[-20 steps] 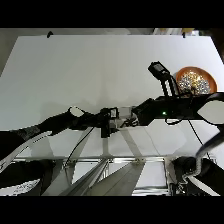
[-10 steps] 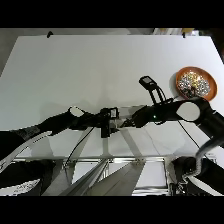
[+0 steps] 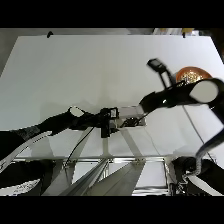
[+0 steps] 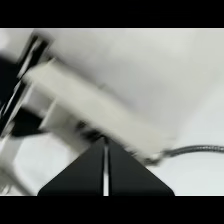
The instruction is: Fold the box and place the chain.
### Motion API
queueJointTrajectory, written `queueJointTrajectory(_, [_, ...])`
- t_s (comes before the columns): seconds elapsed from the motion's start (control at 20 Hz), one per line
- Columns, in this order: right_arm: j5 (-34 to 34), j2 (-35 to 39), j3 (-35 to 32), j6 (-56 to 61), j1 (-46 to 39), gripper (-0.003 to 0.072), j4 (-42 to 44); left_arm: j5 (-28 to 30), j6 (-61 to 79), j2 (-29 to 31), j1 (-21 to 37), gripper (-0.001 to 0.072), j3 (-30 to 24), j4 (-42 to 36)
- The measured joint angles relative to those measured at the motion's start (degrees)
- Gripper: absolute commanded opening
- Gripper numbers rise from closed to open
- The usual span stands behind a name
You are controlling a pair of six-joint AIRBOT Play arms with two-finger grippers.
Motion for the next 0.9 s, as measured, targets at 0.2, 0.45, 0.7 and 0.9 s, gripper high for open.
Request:
queueJointTrajectory(0.2, [0.5,-3.2,2.2,2.5,-7.9,0.0015,-6.7,0.0,0.0,0.0,0.0,0.0370,0.0,0.0])
queueJointTrajectory(0.45, [0.4,-12.4,2.8,6.0,-13.7,0.0311,-13.8,0.0,0.0,0.0,0.0,0.0370,0.0,0.0])
queueJointTrajectory(0.7, [0.5,-21.0,2.8,9.2,-15.2,0.0325,-17.6,0.0,0.0,0.0,0.0,0.0370,0.0,0.0])
queueJointTrajectory(0.9, [-0.8,-23.6,2.7,10.7,-15.4,0.0325,-18.8,0.0,0.0,0.0,0.0,0.0370,0.0,0.0])
